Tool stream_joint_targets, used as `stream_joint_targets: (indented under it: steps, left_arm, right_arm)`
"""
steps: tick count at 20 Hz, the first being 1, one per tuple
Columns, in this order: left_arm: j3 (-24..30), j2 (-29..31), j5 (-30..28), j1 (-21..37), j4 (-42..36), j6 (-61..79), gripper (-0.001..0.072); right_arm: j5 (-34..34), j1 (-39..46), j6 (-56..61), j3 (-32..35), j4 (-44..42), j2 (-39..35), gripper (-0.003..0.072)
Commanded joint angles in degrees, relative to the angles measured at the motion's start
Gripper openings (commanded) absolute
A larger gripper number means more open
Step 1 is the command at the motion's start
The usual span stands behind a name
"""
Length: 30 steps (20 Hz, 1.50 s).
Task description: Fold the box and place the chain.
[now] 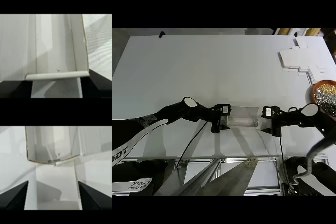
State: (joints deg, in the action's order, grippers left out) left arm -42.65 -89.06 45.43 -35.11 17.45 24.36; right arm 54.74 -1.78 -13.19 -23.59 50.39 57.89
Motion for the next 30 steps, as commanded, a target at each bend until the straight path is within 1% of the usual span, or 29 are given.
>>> stream_joint_targets:
  steps: [1, 2, 3, 4, 5, 7, 9, 10, 11, 13, 15, 16, 17, 20, 22, 25, 27, 28, 30]
  left_arm:
    - [0.0, 0.0, -0.2, 0.0, 0.0, -0.2, 0.0082]
    - [0.0, 0.0, -0.2, 0.0, 0.0, -0.2, 0.0082]
    - [0.0, 0.0, -0.2, 0.0, 0.0, -0.2, 0.0082]
    - [0.0, 0.0, -0.2, 0.0, 0.0, -0.2, 0.0082]
    - [0.0, 0.0, -0.2, 0.0, 0.0, -0.2, 0.0082]
    - [0.0, 0.0, -0.2, 0.0, 0.0, -0.2, 0.0082]
    - [0.0, 0.0, -0.2, 0.0, -0.1, -0.2, 0.0082]
    - [0.0, 0.0, -0.2, 0.0, 0.0, -0.2, 0.0082]
    - [0.0, 0.0, -0.2, 0.0, 0.0, -0.2, 0.0082]
    - [0.0, 0.0, -0.2, 0.0, 0.0, -0.2, 0.0082]
    - [0.0, 0.0, -0.2, 0.0, -0.1, -0.2, 0.0082]
    - [0.0, 0.0, -0.2, 0.0, 0.0, -0.2, 0.0082]
    - [0.0, 0.0, -0.2, 0.0, 0.0, -0.2, 0.0082]
    - [0.0, 0.0, -0.2, 0.0, 0.0, -0.2, 0.0082]
    - [0.0, 0.0, -0.2, 0.0, -0.1, -0.2, 0.0082]
    - [0.0, 0.0, -0.2, 0.0, 0.0, -0.2, 0.0082]
    - [0.0, 0.0, -0.2, 0.0, 0.0, -0.2, 0.0082]
    - [0.0, 0.0, -0.2, 0.0, 0.0, -0.2, 0.0082]
    - [0.0, 0.0, -0.2, 0.0, -0.1, -0.2, 0.0082]
  right_arm:
    - [3.3, 0.0, 5.6, 0.0, 5.7, -6.3, 0.0633]
    - [3.8, 0.0, 6.2, 0.0, 5.3, -8.7, 0.0631]
    - [4.2, 0.0, 7.6, 0.0, 3.9, -10.9, 0.0607]
    - [4.5, 0.0, 7.8, 0.0, 0.2, -12.7, 0.0503]
    - [4.7, -0.1, 6.6, 0.0, -5.0, -13.3, 0.0421]
    - [4.6, -1.4, 3.4, 0.0, -14.0, -13.1, 0.0354]
    - [4.1, -3.0, 2.1, 0.0, -18.1, -13.1, 0.0119]
    - [2.3, -3.8, 2.2, 0.0, -19.1, -12.8, 0.0024]
    - [-0.7, -4.4, 2.3, 0.0, -20.2, -12.1, 0.0022]
    - [-8.9, -5.4, 2.7, 0.0, -24.9, -8.9, 0.0022]
    - [-17.4, -5.6, 2.7, 0.0, -33.2, -3.5, 0.0022]
    - [-20.2, -5.6, 2.7, 0.0, -36.6, -0.7, 0.0022]
    - [-21.6, -5.6, 2.7, 0.0, -37.9, 2.3, 0.0022]
    - [-20.5, -5.6, 5.7, 0.0, -35.5, 8.6, 0.0022]
    - [-19.6, -5.6, 8.7, 0.0, -32.1, 9.2, 0.0022]
    - [-16.1, -5.6, 9.0, -0.2, -30.6, 8.8, 0.0022]
    - [-13.1, -5.6, 11.0, -1.5, -29.3, 7.1, 0.0022]
    - [-11.8, -5.6, 12.4, -2.5, -27.3, 5.7, 0.0022]
    - [-9.1, -5.6, 13.4, -4.6, -19.1, 1.5, 0.0021]
